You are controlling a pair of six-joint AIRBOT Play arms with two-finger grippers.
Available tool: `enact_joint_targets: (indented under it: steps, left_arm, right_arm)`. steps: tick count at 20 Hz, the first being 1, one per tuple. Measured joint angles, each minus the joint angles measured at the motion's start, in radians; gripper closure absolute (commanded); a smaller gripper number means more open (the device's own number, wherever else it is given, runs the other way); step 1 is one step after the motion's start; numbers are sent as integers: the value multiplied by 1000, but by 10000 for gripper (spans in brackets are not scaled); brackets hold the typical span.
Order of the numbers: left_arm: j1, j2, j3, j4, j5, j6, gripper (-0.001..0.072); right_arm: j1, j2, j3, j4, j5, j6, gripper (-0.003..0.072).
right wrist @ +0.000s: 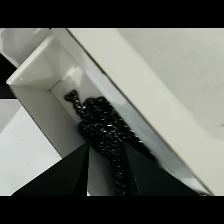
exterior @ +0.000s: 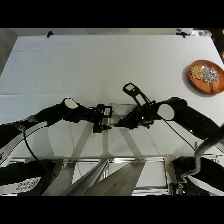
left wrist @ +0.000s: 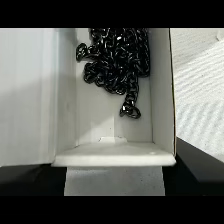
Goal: Fold the box and place the chain.
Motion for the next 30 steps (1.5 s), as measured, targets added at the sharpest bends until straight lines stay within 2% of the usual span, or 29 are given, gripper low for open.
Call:
enact_joint_targets:
  steps: [4,7,9,11,14,20,30]
  left_arm:
    - [0,0,0,0,0,0,332]
    - [0,0,0,0,0,0,332]
    - [0,0,0,0,0,0,332]
    - [0,0,0,0,0,0,332]
    - [0,0,0,0,0,0,332]
    - [0,0,0,0,0,0,332]
    - [0,0,0,0,0,0,332]
  right_arm:
    - [-114,118,0,-95,97,-50,471]
    - [-194,151,0,-68,198,-199,465]
    - [-223,134,0,-74,273,-344,449]
    - [-238,91,0,-98,328,-491,348]
    - [-249,-1,0,-80,358,-682,338]
    - [-254,-118,0,0,285,-916,345]
    - [-232,-140,-72,125,132,-1104,347]
